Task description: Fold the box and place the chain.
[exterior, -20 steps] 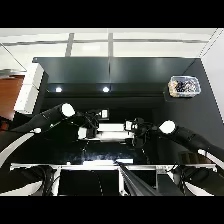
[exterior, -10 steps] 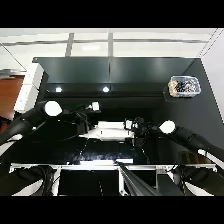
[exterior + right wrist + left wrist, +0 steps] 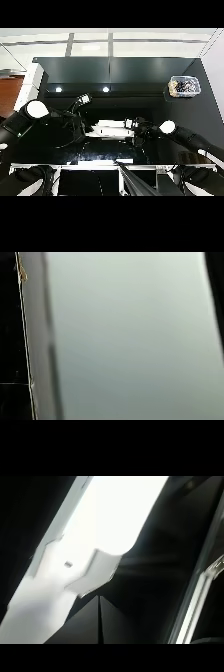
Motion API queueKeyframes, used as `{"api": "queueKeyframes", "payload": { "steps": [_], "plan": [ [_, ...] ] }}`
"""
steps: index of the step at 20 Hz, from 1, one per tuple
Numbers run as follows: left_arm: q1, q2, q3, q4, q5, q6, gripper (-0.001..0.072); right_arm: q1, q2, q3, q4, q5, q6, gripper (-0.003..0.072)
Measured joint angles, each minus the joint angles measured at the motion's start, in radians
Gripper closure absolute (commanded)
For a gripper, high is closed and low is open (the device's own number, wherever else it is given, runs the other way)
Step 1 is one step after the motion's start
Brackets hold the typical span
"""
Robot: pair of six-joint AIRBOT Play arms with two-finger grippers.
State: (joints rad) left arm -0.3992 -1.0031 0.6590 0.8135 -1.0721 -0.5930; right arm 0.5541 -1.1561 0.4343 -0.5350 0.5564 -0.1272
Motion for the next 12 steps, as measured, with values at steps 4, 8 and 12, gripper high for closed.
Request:
{"api": "queueKeyframes", "payload": {
  "steps": [4,8,12],
  "plan": [
    [-0.047,-0.015,-0.035,-0.149,0.193,-0.006,0.0682,0.000,0.000,0.000,0.000,-0.001,0.000,0.0150],
    [-0.087,-0.063,-0.047,-0.217,0.388,-0.005,0.0682,0.000,0.000,0.000,0.000,-0.002,0.001,0.0150],
    [-0.105,-0.147,-0.049,-0.240,0.496,-0.002,0.0682,0.000,0.000,0.000,0.000,-0.003,0.001,0.0151]
  ]
}}
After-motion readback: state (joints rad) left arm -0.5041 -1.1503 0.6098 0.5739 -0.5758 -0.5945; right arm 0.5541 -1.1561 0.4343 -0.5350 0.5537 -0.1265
